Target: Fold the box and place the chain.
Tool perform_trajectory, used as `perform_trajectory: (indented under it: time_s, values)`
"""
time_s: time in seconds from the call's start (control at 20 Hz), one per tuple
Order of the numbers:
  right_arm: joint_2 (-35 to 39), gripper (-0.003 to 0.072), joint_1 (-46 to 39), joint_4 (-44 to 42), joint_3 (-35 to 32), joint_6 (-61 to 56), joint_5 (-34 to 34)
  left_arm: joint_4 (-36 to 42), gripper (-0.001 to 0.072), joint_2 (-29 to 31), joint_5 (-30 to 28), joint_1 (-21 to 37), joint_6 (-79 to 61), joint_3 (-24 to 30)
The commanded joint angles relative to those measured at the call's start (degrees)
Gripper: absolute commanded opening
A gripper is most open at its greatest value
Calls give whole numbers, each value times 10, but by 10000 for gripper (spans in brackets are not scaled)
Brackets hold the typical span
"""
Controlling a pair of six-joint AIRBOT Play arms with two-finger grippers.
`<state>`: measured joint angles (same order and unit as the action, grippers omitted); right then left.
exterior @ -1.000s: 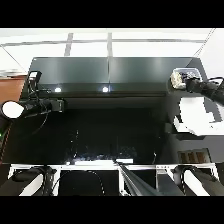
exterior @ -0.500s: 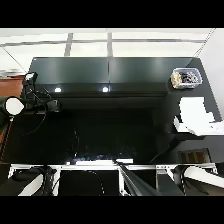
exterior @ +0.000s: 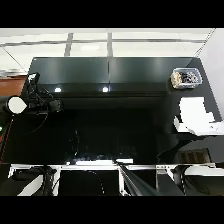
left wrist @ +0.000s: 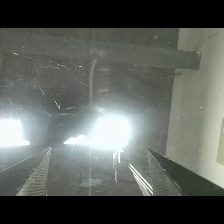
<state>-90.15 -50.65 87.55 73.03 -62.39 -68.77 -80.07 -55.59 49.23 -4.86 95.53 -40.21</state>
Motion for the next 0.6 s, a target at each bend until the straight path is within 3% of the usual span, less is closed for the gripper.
perform_trajectory:
  time_s: [0.0,0.15,0.2,0.35,0.55]
  values:
    - [-20,346,1,-5,3,36,-33,4,705,-2,-3,0,0,0]
    - [-19,100,16,-32,11,62,-49,19,705,-2,-7,0,0,0]
    - [-18,53,24,-45,12,66,-61,24,705,-2,-7,0,-1,0]
    - [-17,11,48,-80,12,66,-111,28,705,-2,-6,0,-2,0]
    - [0,11,70,-224,11,66,-162,31,705,-2,-5,-1,-2,0]
